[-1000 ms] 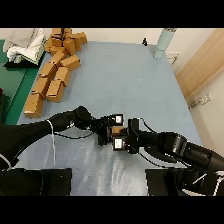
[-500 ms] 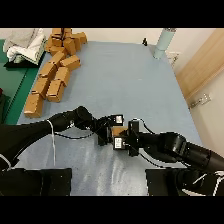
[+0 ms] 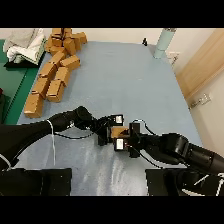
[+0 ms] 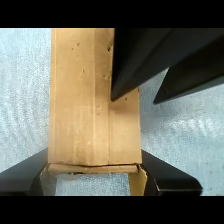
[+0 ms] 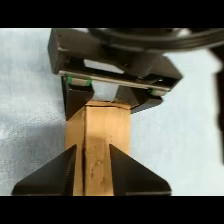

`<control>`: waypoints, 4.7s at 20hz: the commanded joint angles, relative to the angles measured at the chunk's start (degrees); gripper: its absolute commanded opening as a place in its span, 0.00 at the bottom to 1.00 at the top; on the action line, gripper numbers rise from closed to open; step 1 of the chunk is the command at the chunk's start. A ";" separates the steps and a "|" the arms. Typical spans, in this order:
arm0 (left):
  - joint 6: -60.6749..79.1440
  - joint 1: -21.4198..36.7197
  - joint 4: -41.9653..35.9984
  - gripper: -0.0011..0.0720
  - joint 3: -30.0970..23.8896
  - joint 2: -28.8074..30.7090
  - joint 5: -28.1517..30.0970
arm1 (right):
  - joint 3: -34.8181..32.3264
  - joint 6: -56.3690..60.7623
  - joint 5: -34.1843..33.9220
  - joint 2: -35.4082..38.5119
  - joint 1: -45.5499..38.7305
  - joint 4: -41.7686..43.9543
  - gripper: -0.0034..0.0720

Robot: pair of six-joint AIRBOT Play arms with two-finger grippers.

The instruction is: Fold the box.

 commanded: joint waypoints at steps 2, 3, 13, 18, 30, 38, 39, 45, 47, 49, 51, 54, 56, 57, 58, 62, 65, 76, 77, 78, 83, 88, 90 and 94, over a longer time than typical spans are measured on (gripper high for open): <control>0.00 0.00 0.02 0.72 0.07 0.00 0.09 | 0.02 0.11 0.07 2.47 -0.31 -3.56 0.19; 0.00 0.00 0.02 0.72 0.07 0.00 0.07 | 0.02 0.96 -0.04 2.51 -0.31 -4.90 0.09; 0.00 0.00 0.02 0.72 0.07 0.00 0.09 | -0.57 3.10 -2.54 -0.74 -0.24 -3.15 0.05; 0.00 0.00 0.02 0.72 0.07 0.00 0.09 | -0.57 3.10 -2.49 -2.14 -0.24 -2.56 0.05; 0.00 0.00 0.02 0.72 0.04 0.00 0.09 | -0.44 3.10 -1.22 -0.46 -0.11 -2.58 0.05; 0.00 0.00 0.02 0.72 0.04 0.00 0.09 | -0.46 3.06 3.54 -0.04 -0.11 -2.16 0.05; 0.00 0.00 0.02 0.72 0.07 0.00 0.09 | -0.46 3.06 3.61 -0.31 -0.11 -2.16 0.05; 0.00 0.00 0.02 0.72 0.04 0.00 0.09 | -0.46 2.91 3.61 -2.78 -0.11 0.46 0.05; 0.00 0.00 0.02 0.72 0.07 0.00 0.07 | -0.46 2.93 3.56 -3.21 -0.11 0.63 0.05; 0.00 0.00 0.02 0.72 0.07 0.00 0.09 | -0.46 2.93 3.56 -3.67 -0.11 0.63 0.05; 0.00 0.00 0.02 0.72 0.07 0.00 0.09 | -0.46 2.93 3.56 -4.24 -0.11 0.63 0.05; 0.00 0.00 0.02 0.72 0.07 0.00 0.09 | -0.46 2.93 3.56 -4.39 -0.11 0.63 0.05; 0.00 0.00 0.02 0.72 0.07 0.00 0.09 | -0.44 2.93 3.58 -4.15 -0.11 0.61 0.05; 0.00 0.00 0.02 0.72 0.07 0.00 0.09 | -0.44 2.93 3.56 -3.74 -0.11 0.61 0.05; 0.00 0.00 0.02 0.72 0.04 0.00 0.09 | -0.44 2.97 3.50 -2.84 -0.13 0.59 0.05; 0.00 0.00 0.02 0.72 0.07 0.00 0.09 | 0.76 10.78 -4.35 4.37 -0.76 -1.62 0.05; 0.00 0.00 0.02 0.72 0.07 0.00 0.09 | 0.81 25.86 -11.65 9.44 -2.58 -7.06 0.05; 0.00 0.00 0.02 0.72 0.07 0.02 0.07 | 0.79 82.42 -17.51 3.61 -12.44 -15.39 0.05; 0.00 0.00 0.02 0.72 0.07 0.00 0.07 | 0.79 82.86 -17.49 2.21 -12.41 -14.99 0.05; 0.00 0.00 0.00 0.72 0.07 0.00 0.07 | 0.79 83.52 -17.49 0.57 -12.41 -14.73 0.05; 0.00 0.13 -0.20 0.72 0.07 0.07 0.17 | 0.81 88.19 -17.33 -5.66 -12.41 -14.36 0.05; -0.02 0.13 -0.04 0.72 0.07 2.12 0.24 | 0.81 88.46 -15.02 -6.62 -12.44 -14.45 0.05; -0.02 0.48 0.11 0.72 0.07 3.50 0.24 | 0.81 88.48 -14.88 -6.62 -12.44 -14.93 0.05; -0.04 3.08 0.28 0.72 0.07 4.72 0.22 | 0.87 93.24 -14.95 -6.51 -12.44 -19.47 0.05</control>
